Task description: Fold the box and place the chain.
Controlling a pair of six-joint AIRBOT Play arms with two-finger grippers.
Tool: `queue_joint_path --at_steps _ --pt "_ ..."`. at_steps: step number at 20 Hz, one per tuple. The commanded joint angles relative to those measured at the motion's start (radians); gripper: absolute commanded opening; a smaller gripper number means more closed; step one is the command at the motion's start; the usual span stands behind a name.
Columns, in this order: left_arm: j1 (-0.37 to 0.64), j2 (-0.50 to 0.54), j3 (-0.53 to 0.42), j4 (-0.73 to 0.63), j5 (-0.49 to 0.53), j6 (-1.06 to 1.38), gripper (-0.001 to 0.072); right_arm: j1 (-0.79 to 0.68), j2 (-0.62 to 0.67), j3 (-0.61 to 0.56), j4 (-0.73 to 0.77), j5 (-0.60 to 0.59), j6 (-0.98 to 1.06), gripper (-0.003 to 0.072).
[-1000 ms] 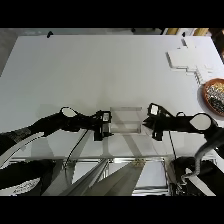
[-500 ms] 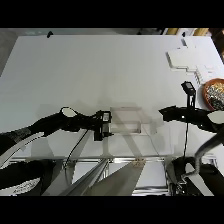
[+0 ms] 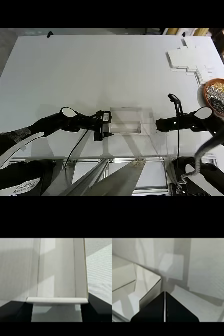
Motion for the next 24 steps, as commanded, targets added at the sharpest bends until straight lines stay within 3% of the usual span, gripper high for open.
queue_joint_path --at_steps 1,8,10,11,14,19,21,24 --pt "0.0 0.001 0.0 0.0 0.0 0.0 0.033 0.053 -0.011 -0.001 0.006 0.04 0.021 0.0017" --pt "0.0 0.001 0.0 0.0 0.0 0.0 0.033 0.064 0.036 -0.001 0.055 0.056 0.008 0.0034" --pt "0.0 0.001 0.0 0.0 0.0 0.0 0.033 0.064 0.088 -0.001 0.065 0.069 0.01 0.0133" --pt "0.0 0.001 0.0 0.0 0.0 0.0 0.033 0.064 0.111 -0.001 0.087 0.071 0.009 0.0135" --pt "0.0 0.001 0.0 0.0 0.0 0.0 0.033 0.067 0.144 -0.001 0.146 0.071 0.009 0.0309" --pt "0.0 0.001 0.0 0.0 0.0 0.0 0.033 0.185 0.141 -0.008 0.142 -0.044 0.022 0.0354" --pt "0.0 0.001 0.0 0.0 0.0 0.0 0.033 0.221 0.139 -0.008 0.135 -0.08 0.062 0.0483" --pt "0.0 0.001 0.0 0.0 0.0 0.0 0.033 0.272 0.139 -0.007 0.131 -0.1 0.125 0.0482"
